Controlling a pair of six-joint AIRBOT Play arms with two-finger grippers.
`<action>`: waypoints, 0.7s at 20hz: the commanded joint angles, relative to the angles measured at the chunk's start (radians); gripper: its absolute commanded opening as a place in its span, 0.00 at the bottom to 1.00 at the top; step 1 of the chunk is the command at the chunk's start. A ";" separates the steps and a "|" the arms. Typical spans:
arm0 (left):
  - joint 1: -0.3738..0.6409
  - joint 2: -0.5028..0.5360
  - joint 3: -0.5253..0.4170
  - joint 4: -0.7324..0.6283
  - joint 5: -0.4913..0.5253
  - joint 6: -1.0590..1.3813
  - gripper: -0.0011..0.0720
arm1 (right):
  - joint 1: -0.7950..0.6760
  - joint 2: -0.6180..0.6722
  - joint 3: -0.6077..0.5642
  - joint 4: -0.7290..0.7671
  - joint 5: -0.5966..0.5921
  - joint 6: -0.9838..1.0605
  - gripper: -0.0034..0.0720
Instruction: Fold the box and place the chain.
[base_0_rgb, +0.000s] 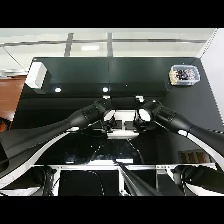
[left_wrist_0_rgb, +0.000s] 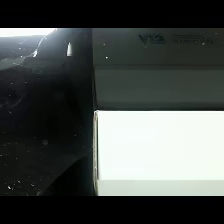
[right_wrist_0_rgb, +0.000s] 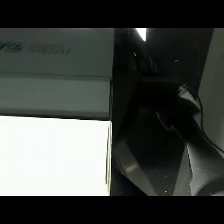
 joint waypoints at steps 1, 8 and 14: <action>0.000 0.000 0.000 0.002 -0.002 0.004 0.06 | 0.001 -0.001 0.000 -0.005 0.014 -0.001 0.07; 0.000 0.000 0.000 0.002 -0.002 0.003 0.06 | 0.000 -0.001 0.000 -0.016 0.033 0.000 0.07; 0.000 0.000 0.000 0.003 -0.002 0.003 0.06 | 0.000 0.017 0.010 -0.016 0.050 -0.030 0.54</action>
